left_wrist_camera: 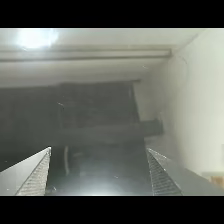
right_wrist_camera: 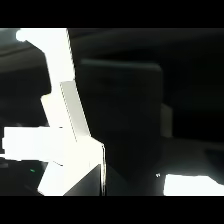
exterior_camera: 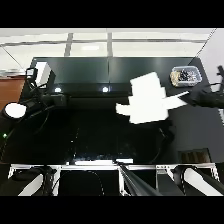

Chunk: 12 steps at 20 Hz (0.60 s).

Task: Fold the box and place the chain.

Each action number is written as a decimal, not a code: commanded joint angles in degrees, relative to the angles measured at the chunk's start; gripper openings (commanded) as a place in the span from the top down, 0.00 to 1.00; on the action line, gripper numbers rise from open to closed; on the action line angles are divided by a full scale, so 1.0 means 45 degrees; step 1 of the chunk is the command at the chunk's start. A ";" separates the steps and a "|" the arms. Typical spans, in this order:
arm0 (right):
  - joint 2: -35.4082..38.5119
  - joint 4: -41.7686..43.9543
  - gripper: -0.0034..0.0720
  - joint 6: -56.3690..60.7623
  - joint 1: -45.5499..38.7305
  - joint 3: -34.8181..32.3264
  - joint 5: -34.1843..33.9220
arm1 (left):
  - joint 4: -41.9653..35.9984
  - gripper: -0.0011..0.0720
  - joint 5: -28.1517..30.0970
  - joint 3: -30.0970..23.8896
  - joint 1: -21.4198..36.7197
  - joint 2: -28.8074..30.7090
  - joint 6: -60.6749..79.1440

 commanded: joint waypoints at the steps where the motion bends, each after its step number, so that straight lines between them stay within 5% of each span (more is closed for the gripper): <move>1: 0.1224 0.1710 0.94 0.0015 0.3055 -0.1909 -0.3118 | -0.0865 0.03 0.0194 0.0005 -0.0957 -0.0525 0.0000; 7: 0.1511 0.3395 0.94 -0.0321 0.8145 -0.4367 -0.7470 | -0.2395 0.03 -0.0505 0.0733 -0.2531 -0.1763 0.0019; 12: 0.1511 0.3337 0.94 -0.0325 0.8859 -0.4541 -0.8034 | -0.3988 0.03 -0.5110 0.3084 -0.1613 -0.4857 0.0000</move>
